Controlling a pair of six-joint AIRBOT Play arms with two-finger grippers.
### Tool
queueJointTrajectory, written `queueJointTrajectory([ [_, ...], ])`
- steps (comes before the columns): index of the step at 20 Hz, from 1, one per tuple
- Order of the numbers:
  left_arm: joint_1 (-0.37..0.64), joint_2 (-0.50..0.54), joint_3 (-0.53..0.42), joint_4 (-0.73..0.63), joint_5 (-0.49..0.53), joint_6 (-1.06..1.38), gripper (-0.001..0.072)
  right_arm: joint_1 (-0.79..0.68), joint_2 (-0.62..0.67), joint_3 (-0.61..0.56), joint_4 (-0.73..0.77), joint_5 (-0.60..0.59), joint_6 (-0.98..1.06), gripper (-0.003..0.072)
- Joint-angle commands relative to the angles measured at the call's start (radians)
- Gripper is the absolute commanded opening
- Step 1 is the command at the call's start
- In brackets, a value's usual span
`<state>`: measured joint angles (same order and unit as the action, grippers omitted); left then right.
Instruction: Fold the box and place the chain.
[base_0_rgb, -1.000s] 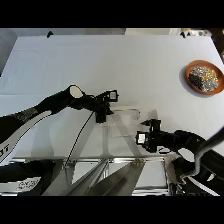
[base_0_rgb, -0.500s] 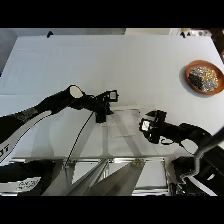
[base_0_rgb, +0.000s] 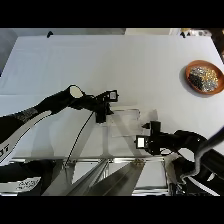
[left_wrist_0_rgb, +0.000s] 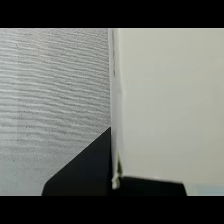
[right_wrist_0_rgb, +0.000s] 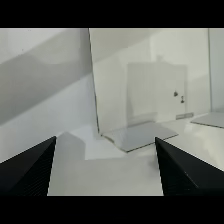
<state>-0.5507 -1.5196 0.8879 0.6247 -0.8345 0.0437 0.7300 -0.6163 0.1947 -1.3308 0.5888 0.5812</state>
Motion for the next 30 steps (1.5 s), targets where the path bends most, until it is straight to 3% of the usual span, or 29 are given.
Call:
queueJointTrajectory([
  [1,0.000,0.000,-0.001,0.000,0.000,0.000,0.0010,0.023,-0.009,-0.018,0.000,-0.142,0.064,0.0696],
  [9,0.000,0.000,-0.001,0.000,0.000,0.000,0.0010,0.023,-0.126,-0.014,-0.003,-0.269,0.036,0.0695],
  [16,0.000,0.000,-0.001,0.000,0.000,0.000,0.0010,-0.154,-0.126,0.082,0.011,-0.210,0.027,0.0691],
  [22,0.000,0.000,-0.001,0.000,0.000,0.000,0.0010,-0.165,-0.148,0.088,0.271,-0.207,-0.281,0.0692],
  [30,0.000,0.000,-0.001,0.000,0.000,0.000,0.0010,-0.283,-0.209,0.124,0.423,-0.159,-0.525,0.0692],
])
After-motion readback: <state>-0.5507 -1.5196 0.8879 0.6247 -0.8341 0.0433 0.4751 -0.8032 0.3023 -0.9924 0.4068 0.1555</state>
